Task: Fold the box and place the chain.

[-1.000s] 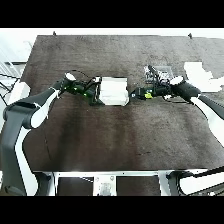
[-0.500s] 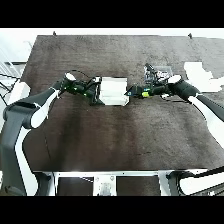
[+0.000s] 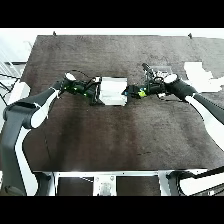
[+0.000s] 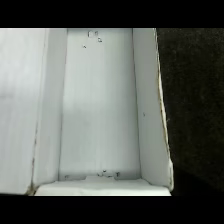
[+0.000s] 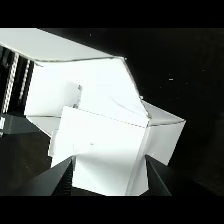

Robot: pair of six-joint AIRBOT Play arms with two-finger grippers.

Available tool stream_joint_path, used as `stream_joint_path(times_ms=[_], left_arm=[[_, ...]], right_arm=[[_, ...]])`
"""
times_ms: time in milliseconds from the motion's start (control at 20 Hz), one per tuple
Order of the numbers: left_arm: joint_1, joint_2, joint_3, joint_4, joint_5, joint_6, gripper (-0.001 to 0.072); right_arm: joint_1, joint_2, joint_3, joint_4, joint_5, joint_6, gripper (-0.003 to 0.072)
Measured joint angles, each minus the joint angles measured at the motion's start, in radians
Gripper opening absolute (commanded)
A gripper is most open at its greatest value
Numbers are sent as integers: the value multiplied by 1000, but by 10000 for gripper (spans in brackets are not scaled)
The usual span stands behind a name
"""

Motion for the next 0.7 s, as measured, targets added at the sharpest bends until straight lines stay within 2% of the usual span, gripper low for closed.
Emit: stream_joint_path(times_ms=[700], left_arm=[[0, 0, 0, 0, 0, 0, 627]], right_arm=[[86, -23, 51, -192, -84, 216, 516]])
